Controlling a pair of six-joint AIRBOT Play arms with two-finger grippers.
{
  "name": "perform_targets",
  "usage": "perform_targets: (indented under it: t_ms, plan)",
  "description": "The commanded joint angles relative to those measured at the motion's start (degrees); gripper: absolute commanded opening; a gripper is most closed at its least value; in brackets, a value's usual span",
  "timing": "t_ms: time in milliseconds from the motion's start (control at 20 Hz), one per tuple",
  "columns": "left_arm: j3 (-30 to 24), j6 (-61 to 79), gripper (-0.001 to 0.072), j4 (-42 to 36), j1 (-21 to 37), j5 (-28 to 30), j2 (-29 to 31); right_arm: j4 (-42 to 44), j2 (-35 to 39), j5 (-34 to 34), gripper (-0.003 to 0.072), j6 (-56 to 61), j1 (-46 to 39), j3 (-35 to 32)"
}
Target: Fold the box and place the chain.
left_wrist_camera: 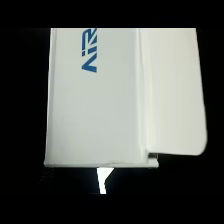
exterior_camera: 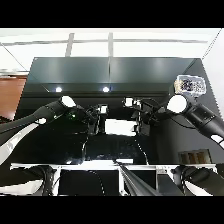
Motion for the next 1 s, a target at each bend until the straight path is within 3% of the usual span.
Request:
perform_targets:
  t_ms: [0,100,150,200,950]
  plan:
    - [0.0,0.0,0.0368,0.0,0.0,0.0,0.0,0.1,-0.2,-1.3,0.0483,1.0,0.2,-1.0]
    - [0.0,0.0,0.0368,0.0,0.0,0.0,0.0,0.5,-0.2,-1.8,0.0482,2.9,0.3,-1.0]
    - [0.0,0.0,0.0368,0.0,0.0,0.0,0.0,0.7,-0.2,-1.7,0.0331,3.4,0.2,-1.0]
    - [0.0,0.0,0.0368,0.0,0.0,0.0,0.0,0.7,-0.2,-1.8,0.0303,4.4,0.2,-1.0]
    - [0.0,0.0,0.0369,0.0,0.0,0.0,0.0,1.2,-0.7,-4.0,0.0303,7.3,0.9,-1.9]
